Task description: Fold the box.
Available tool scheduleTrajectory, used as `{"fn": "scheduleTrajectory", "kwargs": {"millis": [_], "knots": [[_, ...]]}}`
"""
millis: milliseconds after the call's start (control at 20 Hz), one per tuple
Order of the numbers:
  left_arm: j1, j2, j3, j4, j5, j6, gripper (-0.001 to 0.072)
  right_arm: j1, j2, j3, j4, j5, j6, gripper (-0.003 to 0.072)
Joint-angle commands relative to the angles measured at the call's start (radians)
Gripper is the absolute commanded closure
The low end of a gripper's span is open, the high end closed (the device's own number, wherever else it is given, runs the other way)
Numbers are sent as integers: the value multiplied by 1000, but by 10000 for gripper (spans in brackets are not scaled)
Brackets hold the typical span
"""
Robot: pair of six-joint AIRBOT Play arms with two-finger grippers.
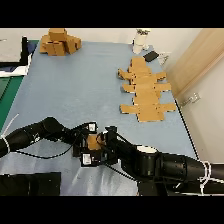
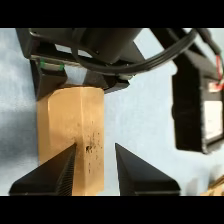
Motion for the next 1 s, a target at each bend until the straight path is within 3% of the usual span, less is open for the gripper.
{"fn": "scheduleTrajectory", "kwargs": {"millis": [0,100,150,450,500,950], "knots": [[1,1,1,0,0,0,186,5,-15,0,16,2,8,310],[0,1,1,0,0,0,187,4,-36,0,-32,4,34,326],[0,1,1,0,0,0,187,4,-39,1,-49,6,42,425],[0,1,1,0,0,0,187,4,-39,15,-73,6,42,476],[1,1,1,0,0,0,187,4,-39,15,-74,6,42,546],[1,1,1,0,0,0,187,4,-64,13,32,11,41,552]]}}
